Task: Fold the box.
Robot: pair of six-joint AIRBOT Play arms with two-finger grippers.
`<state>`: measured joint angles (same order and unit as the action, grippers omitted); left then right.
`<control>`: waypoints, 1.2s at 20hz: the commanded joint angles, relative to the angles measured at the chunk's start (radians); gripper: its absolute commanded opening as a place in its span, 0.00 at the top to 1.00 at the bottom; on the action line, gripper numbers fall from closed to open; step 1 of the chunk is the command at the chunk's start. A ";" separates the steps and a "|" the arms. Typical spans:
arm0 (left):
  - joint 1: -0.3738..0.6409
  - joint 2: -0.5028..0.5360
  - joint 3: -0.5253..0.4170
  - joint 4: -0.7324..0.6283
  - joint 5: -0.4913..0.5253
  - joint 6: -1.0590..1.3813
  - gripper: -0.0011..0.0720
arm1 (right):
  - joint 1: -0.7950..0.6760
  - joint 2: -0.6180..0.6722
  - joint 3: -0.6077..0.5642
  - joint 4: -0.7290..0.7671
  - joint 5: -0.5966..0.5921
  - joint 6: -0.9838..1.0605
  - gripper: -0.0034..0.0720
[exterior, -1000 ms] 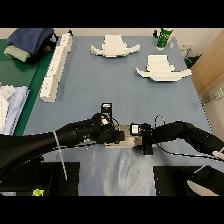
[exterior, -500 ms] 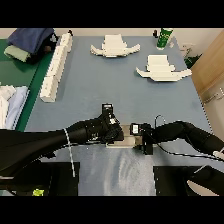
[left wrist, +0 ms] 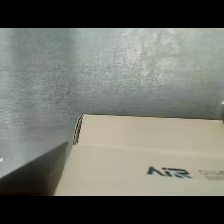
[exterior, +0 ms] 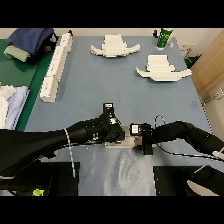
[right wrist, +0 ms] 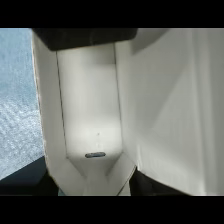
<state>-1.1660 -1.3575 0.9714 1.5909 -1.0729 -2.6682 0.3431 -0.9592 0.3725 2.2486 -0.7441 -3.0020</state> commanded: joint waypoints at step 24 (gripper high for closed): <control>0.227 0.364 -0.089 -0.347 -0.146 1.186 0.97 | 0.001 0.001 0.000 -0.001 -0.001 0.002 0.28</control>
